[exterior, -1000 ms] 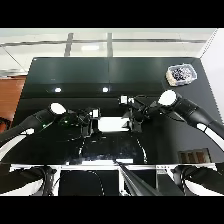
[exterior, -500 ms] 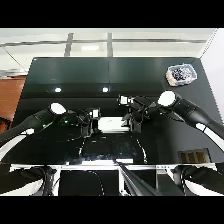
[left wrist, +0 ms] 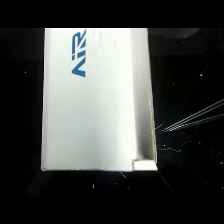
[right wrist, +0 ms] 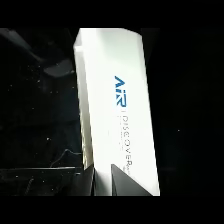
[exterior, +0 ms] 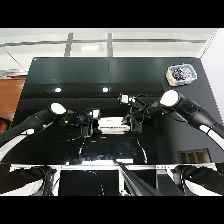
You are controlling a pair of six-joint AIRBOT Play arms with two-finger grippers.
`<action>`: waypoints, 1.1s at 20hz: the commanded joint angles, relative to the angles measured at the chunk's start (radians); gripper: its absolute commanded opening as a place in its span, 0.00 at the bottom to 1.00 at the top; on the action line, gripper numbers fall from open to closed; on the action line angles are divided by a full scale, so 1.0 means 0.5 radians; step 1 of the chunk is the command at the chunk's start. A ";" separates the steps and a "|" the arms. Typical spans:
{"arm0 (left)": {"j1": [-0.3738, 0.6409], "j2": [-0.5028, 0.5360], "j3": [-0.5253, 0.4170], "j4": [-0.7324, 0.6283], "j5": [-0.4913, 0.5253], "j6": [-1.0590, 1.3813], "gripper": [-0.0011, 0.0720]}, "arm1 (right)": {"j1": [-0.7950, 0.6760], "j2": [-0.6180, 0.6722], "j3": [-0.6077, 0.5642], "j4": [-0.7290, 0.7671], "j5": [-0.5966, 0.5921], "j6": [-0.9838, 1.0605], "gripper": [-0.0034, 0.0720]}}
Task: Fold the box and place the chain.
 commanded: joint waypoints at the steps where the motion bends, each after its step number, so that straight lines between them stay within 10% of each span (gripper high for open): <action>1: -0.001 -0.002 0.002 0.001 0.002 0.002 0.43 | 0.001 0.003 0.000 -0.002 -0.003 0.015 0.15; 22: -0.001 -0.002 0.002 0.001 0.002 0.002 0.43 | 0.001 0.001 -0.092 -0.091 -0.002 0.127 0.24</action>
